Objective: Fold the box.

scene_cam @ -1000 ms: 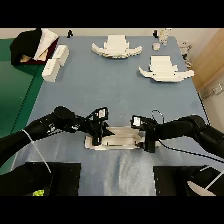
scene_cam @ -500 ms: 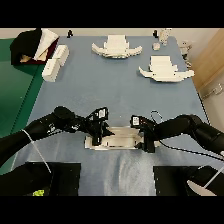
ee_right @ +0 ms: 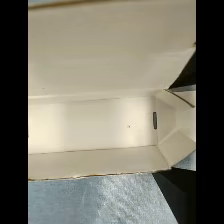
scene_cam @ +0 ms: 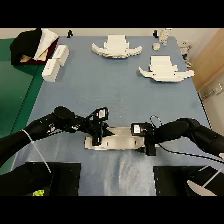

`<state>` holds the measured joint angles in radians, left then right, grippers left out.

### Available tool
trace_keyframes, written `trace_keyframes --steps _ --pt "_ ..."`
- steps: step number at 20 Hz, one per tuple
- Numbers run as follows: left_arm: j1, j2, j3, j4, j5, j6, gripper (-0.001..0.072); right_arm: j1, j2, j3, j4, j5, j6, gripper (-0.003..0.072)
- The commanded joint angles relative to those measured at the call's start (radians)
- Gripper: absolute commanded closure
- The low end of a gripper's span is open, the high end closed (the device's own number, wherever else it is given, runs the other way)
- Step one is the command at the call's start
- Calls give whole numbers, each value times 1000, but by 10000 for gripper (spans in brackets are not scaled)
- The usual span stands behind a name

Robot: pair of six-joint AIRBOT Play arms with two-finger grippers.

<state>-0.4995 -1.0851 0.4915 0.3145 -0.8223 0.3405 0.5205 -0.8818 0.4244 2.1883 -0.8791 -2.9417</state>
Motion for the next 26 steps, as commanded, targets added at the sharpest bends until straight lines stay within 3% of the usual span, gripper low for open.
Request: trace_keyframes --steps 1,20,22,26 --pt "0 0 1 0 1 0 695 -2 -2 -13 12 78 -36 -34" --pt "0 0 1 0 1 0 695 -1 -38 -60 21 122 -33 -32" --pt "0 0 1 0 1 0 695 -1 -39 -60 23 122 -34 29" --pt "0 0 1 0 1 0 695 -1 -39 -60 23 122 -34 32"
